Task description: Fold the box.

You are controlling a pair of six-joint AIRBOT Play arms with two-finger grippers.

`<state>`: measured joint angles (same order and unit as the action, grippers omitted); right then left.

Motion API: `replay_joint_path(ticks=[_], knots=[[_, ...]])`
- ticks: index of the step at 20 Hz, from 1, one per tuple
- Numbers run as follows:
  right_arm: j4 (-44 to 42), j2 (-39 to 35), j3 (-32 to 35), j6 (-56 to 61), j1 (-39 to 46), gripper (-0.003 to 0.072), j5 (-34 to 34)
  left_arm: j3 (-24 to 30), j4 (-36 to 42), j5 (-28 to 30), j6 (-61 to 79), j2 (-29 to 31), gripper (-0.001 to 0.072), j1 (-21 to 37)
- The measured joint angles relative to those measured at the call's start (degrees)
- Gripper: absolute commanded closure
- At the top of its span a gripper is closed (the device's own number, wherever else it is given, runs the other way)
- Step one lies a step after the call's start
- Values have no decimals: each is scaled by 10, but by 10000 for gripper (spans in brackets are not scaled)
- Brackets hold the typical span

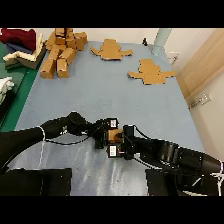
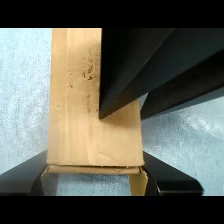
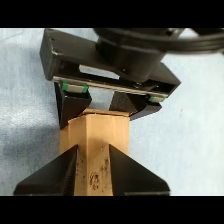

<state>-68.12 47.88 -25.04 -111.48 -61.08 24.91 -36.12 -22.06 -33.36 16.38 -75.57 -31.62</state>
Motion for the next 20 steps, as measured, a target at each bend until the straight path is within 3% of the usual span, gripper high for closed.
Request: replay_joint_path(ticks=[18,19,20], knots=[[21,-33,-1,0,0,410,0,0,0,-2,1,0,314,-1],[21,-31,-1,1,0,427,0,0,0,-2,1,0,315,-1],[21,-27,-1,3,0,507,1,0,0,-1,1,0,314,-1]])
